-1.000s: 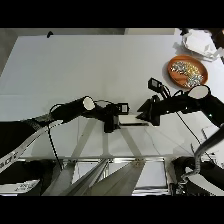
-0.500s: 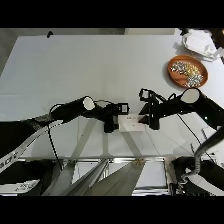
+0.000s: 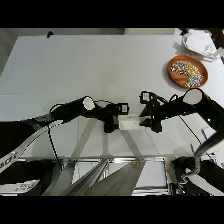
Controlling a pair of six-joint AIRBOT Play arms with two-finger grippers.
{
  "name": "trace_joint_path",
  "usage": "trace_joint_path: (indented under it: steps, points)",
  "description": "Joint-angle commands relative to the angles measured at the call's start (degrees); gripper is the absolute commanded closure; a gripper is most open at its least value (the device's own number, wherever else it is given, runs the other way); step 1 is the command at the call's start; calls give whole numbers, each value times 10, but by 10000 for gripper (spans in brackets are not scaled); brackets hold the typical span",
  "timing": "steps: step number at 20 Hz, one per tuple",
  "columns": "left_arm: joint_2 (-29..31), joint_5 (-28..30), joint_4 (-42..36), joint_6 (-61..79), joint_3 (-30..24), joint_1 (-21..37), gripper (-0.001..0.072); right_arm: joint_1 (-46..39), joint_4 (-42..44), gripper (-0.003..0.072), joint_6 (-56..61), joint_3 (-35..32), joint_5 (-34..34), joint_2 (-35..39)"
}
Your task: Fold the box and place the chain.
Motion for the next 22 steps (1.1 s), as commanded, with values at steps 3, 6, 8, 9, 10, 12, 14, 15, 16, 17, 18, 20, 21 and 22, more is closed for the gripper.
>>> trace_joint_path:
  steps: [3,6,8,9,10,12,14,15,16,17,18,20,21,22]
  points:
    - [0,0,0,0,0,0,366,1,-18,300,0,0,-19,34]
    - [0,0,0,0,0,0,366,15,-52,324,1,-3,-19,34]
    - [0,0,0,0,0,0,366,37,-83,407,5,-3,-22,34]
    - [0,0,0,0,0,0,366,45,-96,407,5,-3,-28,34]
    - [0,0,0,0,0,0,366,50,-106,407,16,-3,-38,34]
    - [0,0,0,0,0,0,366,55,-124,409,49,-3,-56,34]
    - [0,0,0,0,0,0,366,55,-132,452,50,-3,-56,34]
    - [0,0,0,0,0,0,366,55,-132,471,50,-3,-56,34]
    - [0,0,0,0,0,0,366,55,-131,471,50,-3,-56,34]
    - [0,0,0,0,0,0,366,55,-131,471,50,-3,-56,34]
    - [0,0,0,0,0,0,366,55,-130,469,56,-3,-56,35]
    - [0,0,0,0,0,0,366,55,-112,466,65,-3,-50,38]
    - [0,0,0,0,0,0,366,55,-94,466,64,-3,-47,44]
    - [0,0,0,0,0,0,366,55,-68,447,62,-3,-47,50]
